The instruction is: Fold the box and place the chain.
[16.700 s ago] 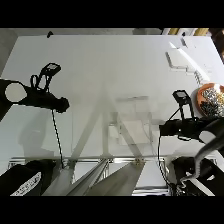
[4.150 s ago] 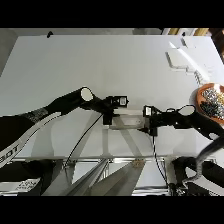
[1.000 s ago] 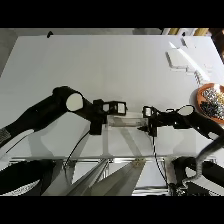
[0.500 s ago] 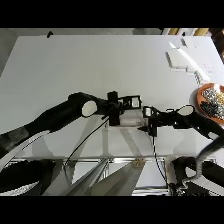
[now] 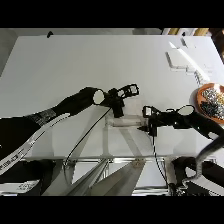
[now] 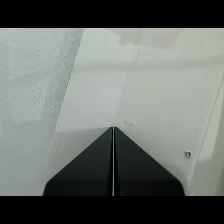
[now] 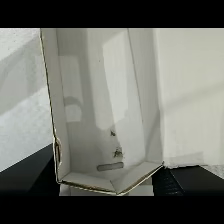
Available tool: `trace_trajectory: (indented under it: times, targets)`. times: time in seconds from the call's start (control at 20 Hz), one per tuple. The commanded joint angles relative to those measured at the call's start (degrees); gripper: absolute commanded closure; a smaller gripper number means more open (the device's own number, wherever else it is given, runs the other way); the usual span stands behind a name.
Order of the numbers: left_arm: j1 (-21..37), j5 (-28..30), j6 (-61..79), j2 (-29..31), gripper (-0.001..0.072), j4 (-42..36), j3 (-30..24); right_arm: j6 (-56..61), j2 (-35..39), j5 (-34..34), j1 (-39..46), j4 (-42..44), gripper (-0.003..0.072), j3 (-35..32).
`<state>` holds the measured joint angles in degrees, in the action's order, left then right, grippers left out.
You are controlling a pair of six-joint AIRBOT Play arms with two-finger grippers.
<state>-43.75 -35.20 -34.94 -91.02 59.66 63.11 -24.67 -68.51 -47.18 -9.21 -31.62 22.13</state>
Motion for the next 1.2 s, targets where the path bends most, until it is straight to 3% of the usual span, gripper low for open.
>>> trace_trajectory:
  times: [0.0,0.1,0.25,0.4,0.65,0.9,1.05,1.15]
  targets:
    - [0.9,-4.0,-0.1,3.0,0.0704,1.9,0.3,0.0,0.1,0.0,0.0,-0.1,0.0288,0.0]
    - [1.3,-8.8,-2.5,8.0,0.0704,6.7,0.3,0.0,0.1,0.0,0.0,-0.1,0.0288,0.0]
    - [1.3,-22.8,-7.8,13.7,0.0705,15.3,0.3,0.0,0.1,0.0,0.0,-0.1,0.0288,0.0]
    - [0.6,-30.1,-9.0,14.8,0.0705,14.6,-0.4,0.0,0.1,0.0,0.0,-0.1,0.0288,0.0]
    - [0.2,-24.5,-5.1,14.7,0.0705,9.9,-7.3,0.0,0.1,0.0,0.0,-0.1,0.0288,0.0]
    - [1.8,-24.6,2.0,14.7,0.0695,9.6,-13.4,0.0,0.1,0.0,0.0,-0.1,0.0288,0.0]
    - [3.0,-25.4,1.9,14.8,0.0689,10.4,-14.0,0.0,0.1,0.0,0.0,-0.1,0.0288,0.0]
    - [3.4,-24.3,2.3,14.8,0.0597,10.9,-14.0,0.0,0.1,0.0,0.0,-0.1,0.0288,0.0]
